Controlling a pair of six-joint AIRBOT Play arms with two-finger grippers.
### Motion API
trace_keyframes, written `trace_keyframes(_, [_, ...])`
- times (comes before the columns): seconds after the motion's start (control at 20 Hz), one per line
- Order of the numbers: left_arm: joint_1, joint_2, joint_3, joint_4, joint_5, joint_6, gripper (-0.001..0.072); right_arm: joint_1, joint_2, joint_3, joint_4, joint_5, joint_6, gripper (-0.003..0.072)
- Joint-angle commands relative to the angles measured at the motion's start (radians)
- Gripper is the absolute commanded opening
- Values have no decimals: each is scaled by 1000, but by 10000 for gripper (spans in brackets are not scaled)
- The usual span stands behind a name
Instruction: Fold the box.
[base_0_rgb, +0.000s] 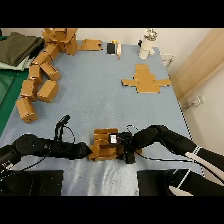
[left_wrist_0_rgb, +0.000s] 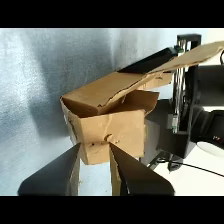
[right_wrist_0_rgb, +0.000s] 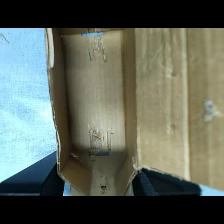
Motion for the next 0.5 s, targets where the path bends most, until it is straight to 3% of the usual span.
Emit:
trace_keyframes(0.0, [-5, 0, 2, -1, -5, 7, 318, 1, 0, 0, 0, 0, 0, 502])
trace_keyframes(0.45, [-5, 0, 2, 4, 4, 13, 317, 1, 0, 0, 0, 0, 0, 502])
